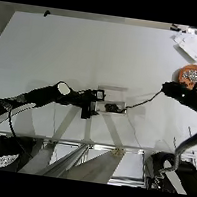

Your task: Fold the box and place the chain.

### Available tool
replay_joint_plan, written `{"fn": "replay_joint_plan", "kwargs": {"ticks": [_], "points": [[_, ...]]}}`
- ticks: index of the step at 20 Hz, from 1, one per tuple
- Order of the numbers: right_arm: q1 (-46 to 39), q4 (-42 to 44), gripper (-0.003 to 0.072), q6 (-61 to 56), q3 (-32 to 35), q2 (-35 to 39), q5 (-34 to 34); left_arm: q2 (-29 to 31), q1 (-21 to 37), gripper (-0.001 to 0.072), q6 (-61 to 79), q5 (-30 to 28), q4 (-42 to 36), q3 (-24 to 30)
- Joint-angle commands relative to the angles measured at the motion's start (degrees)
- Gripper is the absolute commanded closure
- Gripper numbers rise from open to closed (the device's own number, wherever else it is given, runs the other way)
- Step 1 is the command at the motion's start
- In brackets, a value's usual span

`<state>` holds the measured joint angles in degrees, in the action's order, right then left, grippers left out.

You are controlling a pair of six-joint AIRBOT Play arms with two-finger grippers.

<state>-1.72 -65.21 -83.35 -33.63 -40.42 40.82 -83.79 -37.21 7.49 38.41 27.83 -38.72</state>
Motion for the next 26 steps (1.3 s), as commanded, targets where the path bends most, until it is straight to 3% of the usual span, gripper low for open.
{"fn": "replay_joint_plan", "kwargs": {"ticks": [1, 9, 16, 20, 26], "points": [[6.43, 6.82, 0.0669, 3.98, -0.07, 7.52, 5.18, 0.04, -0.02, 0.0395, 0.00, 0.00, 0.02, 0.00], [21.22, 14.64, 0.0669, 3.96, -0.07, 12.20, 5.01, 0.04, -0.02, 0.0395, 0.00, -0.02, 0.02, 0.00], [30.27, 21.18, 0.0670, 3.96, -0.07, 11.15, -2.82, 0.04, -0.02, 0.0395, 0.00, -0.02, 0.02, 0.00], [33.40, 21.49, 0.0670, 4.44, 0.07, 7.52, -4.20, 0.04, -0.02, 0.0395, 0.00, -0.02, 0.02, 0.00], [33.44, 21.51, 0.0668, 3.82, 2.49, -3.89, -4.02, 0.04, -0.02, 0.0395, 0.00, -0.02, 0.02, 0.00]]}}
